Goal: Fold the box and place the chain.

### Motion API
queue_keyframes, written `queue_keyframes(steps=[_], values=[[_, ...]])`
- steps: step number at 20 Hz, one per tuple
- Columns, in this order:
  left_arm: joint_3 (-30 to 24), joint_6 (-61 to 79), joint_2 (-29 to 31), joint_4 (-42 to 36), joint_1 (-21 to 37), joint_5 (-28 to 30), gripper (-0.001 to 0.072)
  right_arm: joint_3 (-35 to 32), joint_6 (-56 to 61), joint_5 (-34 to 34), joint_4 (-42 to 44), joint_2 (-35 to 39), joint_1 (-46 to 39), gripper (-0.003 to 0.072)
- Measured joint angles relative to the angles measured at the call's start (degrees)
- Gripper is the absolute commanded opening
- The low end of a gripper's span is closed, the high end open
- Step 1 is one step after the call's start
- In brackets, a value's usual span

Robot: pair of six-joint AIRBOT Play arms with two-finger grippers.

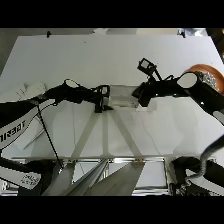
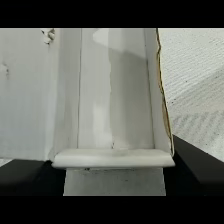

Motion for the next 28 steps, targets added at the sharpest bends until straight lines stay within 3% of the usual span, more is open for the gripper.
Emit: queue_keyframes(steps=[1,2,4,10,21,22,26,28], values=[[0.0,0.0,0.0,0.0,0.0,0.0,0.0156,0.0,0.59,2.03,-4.35,0.92,-0.02,0.0141],[0.0,0.0,0.0,0.0,0.0,0.0,0.0156,0.0,0.74,3.89,-8.41,1.49,-0.02,0.0202],[0.0,-0.13,0.0,0.0,0.0,0.0,0.0156,0.0,0.66,5.79,-14.43,1.84,0.0,0.0205],[0.0,-0.57,0.0,0.0,0.0,-0.02,0.0156,0.0,-8.41,5.4,-21.33,-2.71,-0.02,0.0229],[0.0,-0.61,0.0,0.0,0.0,-0.04,0.0156,0.0,-15.19,-3.13,-14.05,-12.59,-0.02,0.0211],[0.0,-0.61,0.0,0.0,0.0,-0.04,0.0156,0.0,-16.04,-3.13,-13.62,-12.76,-0.02,0.0161],[0.0,-0.61,0.0,0.0,0.0,-0.04,0.0156,0.0,-18.95,-2.27,-11.41,-13.09,0.0,0.0137],[0.0,-0.61,0.0,0.0,0.0,-0.04,0.0156,0.02,-20.0,-2.08,-10.01,-13.14,0.0,0.0071]])
